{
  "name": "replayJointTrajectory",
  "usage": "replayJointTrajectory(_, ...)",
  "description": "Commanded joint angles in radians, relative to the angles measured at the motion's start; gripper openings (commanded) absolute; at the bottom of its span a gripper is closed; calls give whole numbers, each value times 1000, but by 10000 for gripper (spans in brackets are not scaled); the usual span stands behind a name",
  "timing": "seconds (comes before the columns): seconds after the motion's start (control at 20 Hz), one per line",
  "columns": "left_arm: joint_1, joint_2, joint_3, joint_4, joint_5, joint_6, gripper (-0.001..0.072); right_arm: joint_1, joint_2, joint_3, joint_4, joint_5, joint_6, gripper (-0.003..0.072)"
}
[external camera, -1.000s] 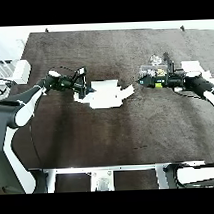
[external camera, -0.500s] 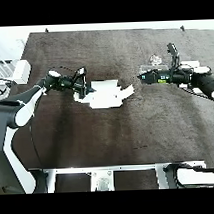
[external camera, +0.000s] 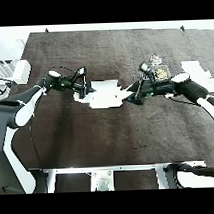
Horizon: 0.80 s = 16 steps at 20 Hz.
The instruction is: Fold the box and place the chain.
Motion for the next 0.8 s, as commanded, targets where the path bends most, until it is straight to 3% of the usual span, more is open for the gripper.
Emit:
replayJointTrajectory(0.0,0,0,0,0,0,0,18,110,0,-21,-220,-152,-96,620)
replayJointTrajectory(0.15,0,0,0,0,0,0,18,174,-2,-21,-307,-207,-96,620)
replayJointTrajectory(0.6,0,0,0,0,0,0,18,235,-61,-19,-303,-262,-99,620)
replayJointTrajectory(0.75,0,0,0,0,0,0,18,249,-85,-19,-291,-332,-99,619)
